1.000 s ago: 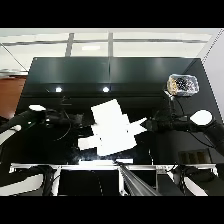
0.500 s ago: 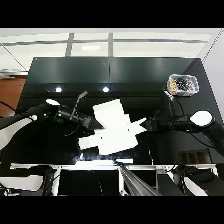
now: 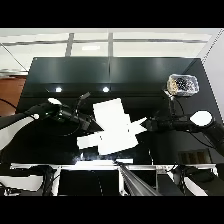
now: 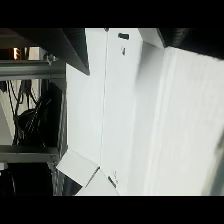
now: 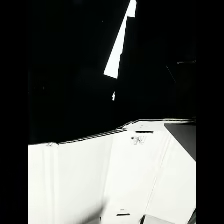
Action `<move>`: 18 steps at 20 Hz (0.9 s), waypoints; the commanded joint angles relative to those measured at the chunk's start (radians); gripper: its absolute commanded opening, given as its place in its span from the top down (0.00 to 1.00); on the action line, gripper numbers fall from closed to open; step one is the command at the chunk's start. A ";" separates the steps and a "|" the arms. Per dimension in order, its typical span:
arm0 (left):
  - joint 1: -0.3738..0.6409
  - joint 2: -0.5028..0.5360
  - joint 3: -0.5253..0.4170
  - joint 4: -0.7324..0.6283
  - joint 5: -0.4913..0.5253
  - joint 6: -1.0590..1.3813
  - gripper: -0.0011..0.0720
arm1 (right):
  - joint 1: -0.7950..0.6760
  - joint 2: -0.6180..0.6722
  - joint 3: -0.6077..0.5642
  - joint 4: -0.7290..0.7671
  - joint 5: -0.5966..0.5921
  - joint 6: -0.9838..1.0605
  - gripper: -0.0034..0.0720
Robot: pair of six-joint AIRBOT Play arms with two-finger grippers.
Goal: Fold the box and place the chain.
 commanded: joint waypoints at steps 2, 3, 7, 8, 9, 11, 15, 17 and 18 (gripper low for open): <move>-0.007 -0.001 0.001 -0.007 0.029 0.009 0.34 | 0.000 0.001 0.000 -0.001 0.000 0.000 0.92; -0.011 -0.001 0.001 0.013 0.027 0.009 0.40 | 0.000 0.001 0.000 -0.002 -0.001 0.000 0.92; -0.019 -0.001 0.001 0.045 0.029 0.009 0.69 | 0.000 0.001 0.000 -0.010 -0.005 0.000 0.92; -0.019 -0.001 0.001 0.045 0.029 0.009 0.69 | 0.000 0.001 0.000 -0.018 -0.006 0.000 0.92; -0.019 -0.001 0.001 0.044 0.027 0.009 0.72 | 0.000 0.001 0.000 -0.026 -0.005 0.000 0.92; -0.019 -0.001 0.002 0.036 0.003 0.021 0.92 | 0.000 0.001 0.000 -0.027 -0.005 0.000 0.91; -0.019 0.000 0.003 0.038 0.005 0.073 0.94 | -0.014 0.001 0.001 -0.055 0.005 0.000 0.70; -0.019 0.001 0.017 0.052 0.004 0.076 0.94 | -0.051 0.001 0.010 -0.089 0.043 -0.004 0.06; -0.020 0.003 0.031 0.069 0.004 0.076 0.95 | -0.077 0.001 0.024 -0.121 0.076 -0.004 0.06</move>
